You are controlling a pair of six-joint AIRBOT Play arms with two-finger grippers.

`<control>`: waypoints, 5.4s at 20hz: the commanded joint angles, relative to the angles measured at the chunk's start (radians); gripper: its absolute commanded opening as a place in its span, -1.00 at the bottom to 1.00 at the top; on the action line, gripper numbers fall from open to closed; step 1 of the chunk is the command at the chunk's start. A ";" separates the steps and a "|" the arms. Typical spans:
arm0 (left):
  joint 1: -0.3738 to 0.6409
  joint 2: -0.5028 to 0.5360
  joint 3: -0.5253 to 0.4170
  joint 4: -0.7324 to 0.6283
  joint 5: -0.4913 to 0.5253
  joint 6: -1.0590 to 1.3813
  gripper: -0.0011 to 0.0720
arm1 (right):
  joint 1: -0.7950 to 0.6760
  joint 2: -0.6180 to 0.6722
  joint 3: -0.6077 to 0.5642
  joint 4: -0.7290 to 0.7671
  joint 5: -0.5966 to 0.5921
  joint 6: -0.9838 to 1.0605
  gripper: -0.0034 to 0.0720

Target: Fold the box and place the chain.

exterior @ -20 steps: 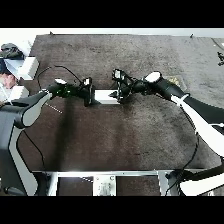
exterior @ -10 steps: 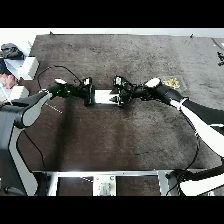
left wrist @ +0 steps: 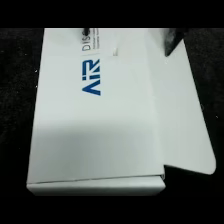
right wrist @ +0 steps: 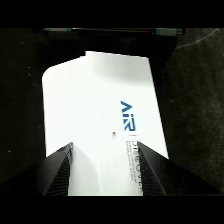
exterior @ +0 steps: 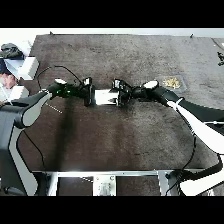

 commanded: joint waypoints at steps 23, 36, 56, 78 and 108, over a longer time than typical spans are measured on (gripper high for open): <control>0.000 0.000 0.000 0.000 -0.004 0.002 -0.50 | 0.014 0.037 -0.106 0.109 -0.051 -0.112 0.30; 0.000 0.000 0.000 0.000 -0.004 0.001 -0.50 | 0.014 0.090 -0.103 0.207 -0.051 -0.193 0.27; 0.000 0.000 0.000 0.000 -0.005 0.001 -0.50 | -0.028 0.109 -0.072 0.206 0.040 -0.069 0.08; 0.000 0.000 0.000 0.000 -0.005 0.002 -0.50 | -0.032 -0.016 0.028 0.019 0.075 0.079 0.16; 0.000 0.000 0.000 -0.001 -0.005 0.002 -0.50 | 0.010 -0.006 0.022 0.151 -0.019 -0.192 0.10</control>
